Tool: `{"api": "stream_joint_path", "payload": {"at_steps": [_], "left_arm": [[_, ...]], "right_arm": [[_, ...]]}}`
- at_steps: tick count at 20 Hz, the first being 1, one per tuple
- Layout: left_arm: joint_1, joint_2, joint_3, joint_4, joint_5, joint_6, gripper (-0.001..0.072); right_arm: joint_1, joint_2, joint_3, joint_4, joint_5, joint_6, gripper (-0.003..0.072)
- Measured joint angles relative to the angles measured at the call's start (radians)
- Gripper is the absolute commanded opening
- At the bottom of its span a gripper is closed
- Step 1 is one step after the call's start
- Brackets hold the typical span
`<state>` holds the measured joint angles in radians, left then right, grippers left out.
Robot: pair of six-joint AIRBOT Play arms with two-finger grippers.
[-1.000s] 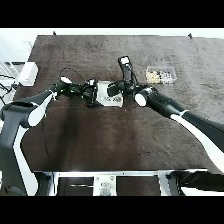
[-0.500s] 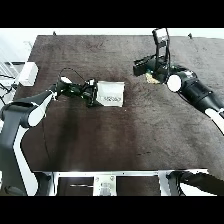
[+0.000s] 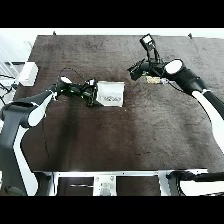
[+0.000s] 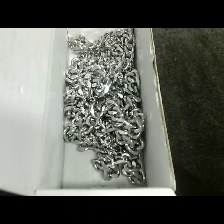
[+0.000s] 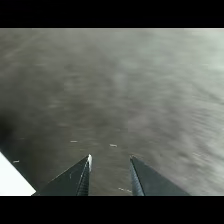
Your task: Fold the box and place the chain.
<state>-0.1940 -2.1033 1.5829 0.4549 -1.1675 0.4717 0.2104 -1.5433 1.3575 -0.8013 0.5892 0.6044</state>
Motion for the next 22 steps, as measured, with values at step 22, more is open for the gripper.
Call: {"api": "stream_joint_path", "payload": {"at_steps": [22], "left_arm": [[0.000,0.000,0.000,0.000,0.000,0.000,0.0356]], "right_arm": [[0.047,-0.188,0.111,0.198,0.526,-0.245,0.0365]]}}
